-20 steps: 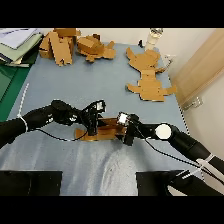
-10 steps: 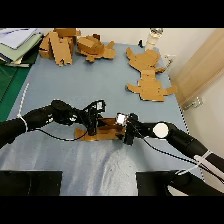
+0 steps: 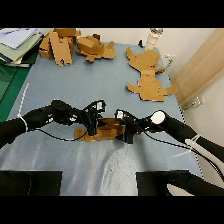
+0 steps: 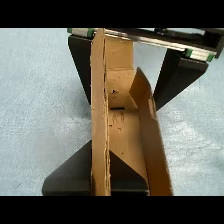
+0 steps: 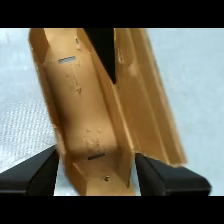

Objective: Fold the box.

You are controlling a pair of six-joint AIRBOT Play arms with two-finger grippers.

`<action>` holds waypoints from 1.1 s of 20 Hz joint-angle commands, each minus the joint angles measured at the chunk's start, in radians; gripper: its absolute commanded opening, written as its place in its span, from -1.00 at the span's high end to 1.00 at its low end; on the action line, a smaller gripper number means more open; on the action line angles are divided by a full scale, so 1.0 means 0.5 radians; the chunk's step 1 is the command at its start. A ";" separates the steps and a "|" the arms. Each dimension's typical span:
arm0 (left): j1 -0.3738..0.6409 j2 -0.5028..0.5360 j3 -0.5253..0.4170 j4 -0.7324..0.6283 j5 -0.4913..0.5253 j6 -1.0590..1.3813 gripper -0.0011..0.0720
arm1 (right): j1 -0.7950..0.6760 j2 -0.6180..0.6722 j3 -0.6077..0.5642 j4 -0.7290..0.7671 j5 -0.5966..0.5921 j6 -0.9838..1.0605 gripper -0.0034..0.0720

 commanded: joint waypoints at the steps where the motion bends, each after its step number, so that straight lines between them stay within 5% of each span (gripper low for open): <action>1: 0.001 -0.001 -0.001 0.000 0.001 0.000 0.94 | -0.088 -0.128 0.027 0.168 0.240 -0.171 -0.95; 22: 0.001 -0.001 0.000 -0.002 0.002 -0.002 0.94 | -0.087 -0.154 0.028 0.178 0.230 -0.163 -0.95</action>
